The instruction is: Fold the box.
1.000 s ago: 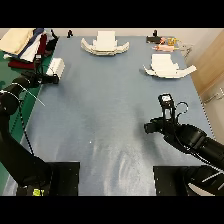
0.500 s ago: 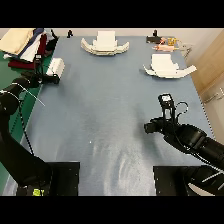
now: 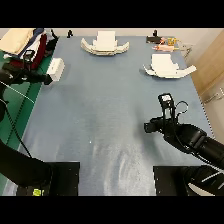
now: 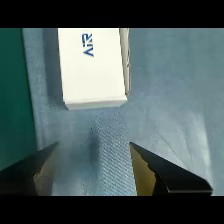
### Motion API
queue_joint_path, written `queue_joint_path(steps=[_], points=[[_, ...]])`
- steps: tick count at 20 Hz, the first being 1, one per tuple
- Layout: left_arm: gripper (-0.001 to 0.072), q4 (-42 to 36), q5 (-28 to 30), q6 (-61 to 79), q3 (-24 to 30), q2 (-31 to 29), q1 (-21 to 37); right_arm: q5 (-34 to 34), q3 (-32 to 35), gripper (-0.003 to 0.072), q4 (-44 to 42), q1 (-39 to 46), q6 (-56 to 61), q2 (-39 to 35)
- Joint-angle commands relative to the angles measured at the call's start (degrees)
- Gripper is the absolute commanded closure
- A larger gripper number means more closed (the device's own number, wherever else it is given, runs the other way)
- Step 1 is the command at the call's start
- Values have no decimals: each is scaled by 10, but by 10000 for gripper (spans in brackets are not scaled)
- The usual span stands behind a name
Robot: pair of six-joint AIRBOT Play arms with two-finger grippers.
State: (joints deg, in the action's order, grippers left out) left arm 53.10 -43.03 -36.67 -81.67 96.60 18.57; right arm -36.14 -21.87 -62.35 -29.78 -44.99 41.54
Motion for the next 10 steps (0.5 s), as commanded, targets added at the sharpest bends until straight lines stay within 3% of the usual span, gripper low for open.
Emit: queue_joint_path(steps=[1,2,3,5,10], points=[[183,50,-170,-71,-8,-58,10,-18,-37,650,0,0,-3,15],[541,47,-222,-84,-18,-73,6,-28,-63,681,-2,1,-17,29],[696,44,-268,-84,-32,-85,-2,-39,-91,683,-4,1,-33,47],[697,31,-312,-103,-52,-112,-24,-65,-161,684,-23,1,-82,97],[699,23,-332,-155,-35,-195,-128,-188,-361,684,-168,1,-229,259]])
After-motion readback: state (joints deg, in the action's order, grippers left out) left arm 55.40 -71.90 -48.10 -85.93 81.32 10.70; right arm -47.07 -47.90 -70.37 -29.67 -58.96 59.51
